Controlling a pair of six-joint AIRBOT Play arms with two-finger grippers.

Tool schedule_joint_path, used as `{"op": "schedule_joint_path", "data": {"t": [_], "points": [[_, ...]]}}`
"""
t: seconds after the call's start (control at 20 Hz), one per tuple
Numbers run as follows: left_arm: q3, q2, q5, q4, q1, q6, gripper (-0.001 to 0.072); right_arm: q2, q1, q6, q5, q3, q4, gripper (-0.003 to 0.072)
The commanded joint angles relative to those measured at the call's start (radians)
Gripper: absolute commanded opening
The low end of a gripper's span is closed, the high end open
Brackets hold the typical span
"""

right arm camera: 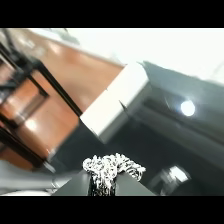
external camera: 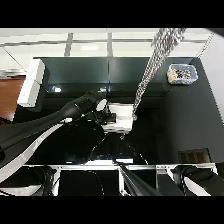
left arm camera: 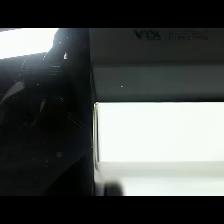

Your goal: Fold the box and place the chain.

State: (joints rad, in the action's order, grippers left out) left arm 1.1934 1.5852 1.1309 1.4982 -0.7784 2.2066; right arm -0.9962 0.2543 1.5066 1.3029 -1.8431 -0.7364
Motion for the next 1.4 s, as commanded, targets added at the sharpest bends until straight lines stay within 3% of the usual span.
{"op": "schedule_joint_path", "data": {"t": [0.0, 0.55, 0.75, 1.0, 1.35], "points": [[0.0, 0.0, 0.0, 0.0, 0.0, 0.0, 0.0025, 0.0, 0.003, -0.027, -0.084, 0.0, 0.07, 0.0006], [0.0, 0.0, -0.002, 0.0, 0.0, 0.0, 0.0025, -0.115, 0.087, -0.019, -0.013, 0.001, 0.029, 0.0008], [0.0, 0.0, -0.002, 0.0, 0.0, 0.0, 0.0025, -0.169, 0.087, 0.024, 0.148, 0.006, -0.132, 0.0009], [0.0, 0.0, -0.002, 0.0, 0.0, 0.0, 0.0025, -0.172, 0.087, 0.031, 0.257, 0.145, -0.208, 0.001], [0.0, 0.0, -0.002, 0.0, 0.0, 0.0, 0.0025, -0.172, 0.142, 0.031, 0.11, 0.431, -0.197, 0.001]]}}
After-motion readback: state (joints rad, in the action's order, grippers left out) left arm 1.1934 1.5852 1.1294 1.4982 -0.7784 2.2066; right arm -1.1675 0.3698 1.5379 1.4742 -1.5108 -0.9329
